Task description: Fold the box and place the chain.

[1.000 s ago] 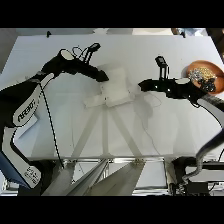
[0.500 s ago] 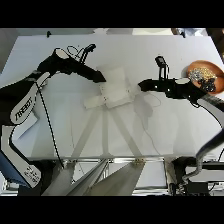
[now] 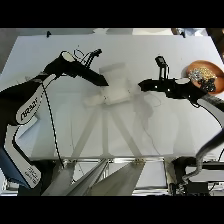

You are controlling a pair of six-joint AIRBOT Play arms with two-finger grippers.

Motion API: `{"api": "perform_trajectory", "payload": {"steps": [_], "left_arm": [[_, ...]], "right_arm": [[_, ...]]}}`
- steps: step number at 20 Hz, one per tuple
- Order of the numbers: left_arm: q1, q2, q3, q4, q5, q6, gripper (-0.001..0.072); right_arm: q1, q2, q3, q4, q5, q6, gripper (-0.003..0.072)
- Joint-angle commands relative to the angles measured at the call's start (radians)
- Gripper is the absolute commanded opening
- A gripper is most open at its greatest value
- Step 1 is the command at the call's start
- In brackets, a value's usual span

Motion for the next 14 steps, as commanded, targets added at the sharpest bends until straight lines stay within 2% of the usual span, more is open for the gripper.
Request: {"api": "perform_trajectory", "payload": {"steps": [1,14], "left_arm": [[-0.008,-0.006,0.000,0.004,0.052,0.019,0.0011],[-0.008,-0.005,0.000,0.002,0.048,0.025,0.0012]], "right_arm": [[0.000,0.001,0.000,0.000,0.003,0.000,0.0019],[0.000,0.001,0.000,0.000,0.003,0.000,0.0019]]}}
